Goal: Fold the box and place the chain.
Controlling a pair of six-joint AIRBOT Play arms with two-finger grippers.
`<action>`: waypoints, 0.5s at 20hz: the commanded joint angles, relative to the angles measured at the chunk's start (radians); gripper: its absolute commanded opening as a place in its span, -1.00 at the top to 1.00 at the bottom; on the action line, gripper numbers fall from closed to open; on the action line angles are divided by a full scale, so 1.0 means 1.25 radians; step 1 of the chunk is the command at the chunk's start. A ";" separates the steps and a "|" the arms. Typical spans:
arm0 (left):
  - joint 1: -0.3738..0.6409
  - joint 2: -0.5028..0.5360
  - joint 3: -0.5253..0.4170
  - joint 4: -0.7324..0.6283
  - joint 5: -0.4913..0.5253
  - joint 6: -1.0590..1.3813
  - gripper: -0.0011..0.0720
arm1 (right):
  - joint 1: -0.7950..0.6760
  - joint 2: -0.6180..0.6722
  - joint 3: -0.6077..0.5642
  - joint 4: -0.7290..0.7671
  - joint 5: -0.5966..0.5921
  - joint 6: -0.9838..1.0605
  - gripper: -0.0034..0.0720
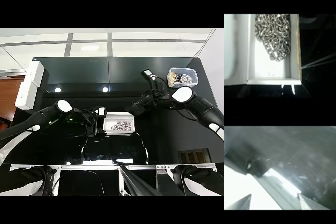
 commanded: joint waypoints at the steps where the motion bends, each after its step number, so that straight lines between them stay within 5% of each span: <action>1: -0.001 -0.001 0.000 0.000 0.000 0.000 -0.35 | 0.002 -0.007 0.027 0.016 0.077 -0.251 -0.97; 6: -0.001 -0.001 0.000 0.000 -0.002 0.000 -0.35 | 0.031 -0.007 0.027 -0.057 0.163 -0.270 -0.97; 10: -0.001 -0.001 0.000 0.000 -0.003 0.000 -0.35 | 0.085 -0.009 0.027 -0.158 0.131 -0.270 -0.97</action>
